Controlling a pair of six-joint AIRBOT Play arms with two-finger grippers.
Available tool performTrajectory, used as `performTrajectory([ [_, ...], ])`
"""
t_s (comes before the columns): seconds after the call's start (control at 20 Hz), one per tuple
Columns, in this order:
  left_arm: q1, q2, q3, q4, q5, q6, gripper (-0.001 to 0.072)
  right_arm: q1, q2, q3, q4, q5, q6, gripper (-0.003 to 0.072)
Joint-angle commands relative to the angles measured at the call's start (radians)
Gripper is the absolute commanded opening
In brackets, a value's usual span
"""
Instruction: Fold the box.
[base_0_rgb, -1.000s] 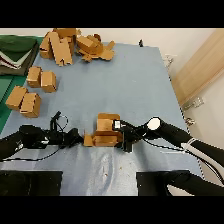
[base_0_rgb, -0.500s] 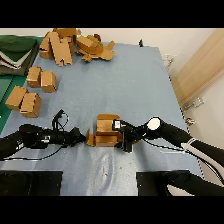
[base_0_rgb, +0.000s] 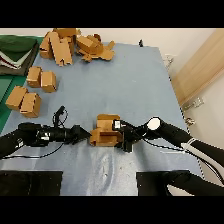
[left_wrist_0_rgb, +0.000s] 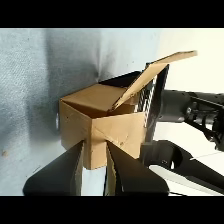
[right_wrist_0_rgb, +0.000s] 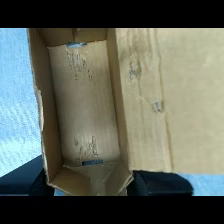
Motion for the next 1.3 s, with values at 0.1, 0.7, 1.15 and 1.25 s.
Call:
performTrajectory([
  [0.1, 0.001, 0.000, 0.004, -0.014, 0.002, 0.010, 0.0252, 0.000, 0.001, 0.000, 0.000, 0.000, 0.001, 0.0441],
  [0.7, -0.208, 0.000, 0.283, 0.706, 0.090, -0.587, 0.0253, 0.000, 0.001, 0.000, 0.000, 0.001, 0.000, 0.0441],
  [1.15, -0.454, -0.049, 0.434, 0.992, 0.180, -0.992, 0.0367, 0.000, 0.001, 0.000, 0.000, 0.000, 0.001, 0.0441],
  [1.25, -0.512, -0.097, 0.466, 1.030, 0.186, -1.062, 0.0367, 0.000, 0.001, 0.000, 0.000, 0.000, 0.000, 0.0441],
])
